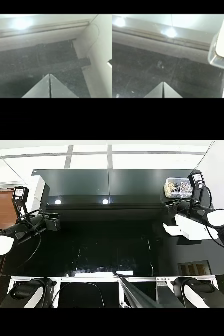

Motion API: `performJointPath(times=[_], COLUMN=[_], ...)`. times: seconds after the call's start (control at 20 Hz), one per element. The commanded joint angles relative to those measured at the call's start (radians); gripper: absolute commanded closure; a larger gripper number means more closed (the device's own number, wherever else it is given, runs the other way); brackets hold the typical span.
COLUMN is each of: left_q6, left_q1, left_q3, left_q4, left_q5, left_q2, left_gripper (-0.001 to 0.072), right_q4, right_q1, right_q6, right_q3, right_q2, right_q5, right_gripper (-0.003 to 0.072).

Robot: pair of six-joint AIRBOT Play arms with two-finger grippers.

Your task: Fold the box and place the chain.

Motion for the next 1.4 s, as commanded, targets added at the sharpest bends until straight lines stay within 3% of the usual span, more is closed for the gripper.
performJointPath(times=[0.0, 0.65, 0.85, 0.95, 1.0, 1.05, 1.1, 1.25, 1.35], left_q6=[0.0, 0.0, 0.0, 0.0, -0.001, 0.002, 0.005, 0.041, 0.04], left_q1=[0.0, 0.0, 0.0, -0.001, -0.001, -0.003, -0.01, -0.055, -0.056], left_q3=[0.0, 0.0, 0.0, -0.001, 0.0, 0.004, 0.012, 0.053, 0.055], left_q4=[0.0, -0.032, -0.037, -0.047, -0.061, -0.118, -0.157, -0.113, -0.095], left_q5=[0.0, 0.008, 0.1, 0.158, 0.18, 0.191, 0.183, 0.14, 0.165], left_q2=[0.0, 0.0, -0.011, -0.041, -0.066, -0.098, -0.132, -0.216, -0.227], left_gripper=[0.0683, 0.0683, 0.0683, 0.068, 0.0588, 0.0158, -0.0009, -0.0008, -0.0008], right_q4=[0.0, 0.009, 0.113, 0.196, 0.194, 0.194, 0.194, 0.162, 0.022], right_q1=[0.0, 0.0, 0.0, 0.003, 0.003, 0.002, 0.002, -0.039, -0.183], right_q6=[0.0, 0.001, 0.001, 0.0, 0.0, 0.001, 0.002, 0.111, 0.314], right_q3=[0.0, 0.0, 0.0, 0.0, 0.0, 0.0, 0.0, 0.019, 0.097], right_q2=[0.001, 0.001, 0.001, -0.008, -0.019, -0.04, -0.065, -0.116, -0.145], right_q5=[0.0, 0.0, 0.0, -0.073, -0.111, -0.144, -0.15, -0.099, -0.065], right_gripper=[0.0674, 0.0674, 0.0674, 0.0674, 0.0671, 0.0489, -0.0013, -0.0034, -0.0034])
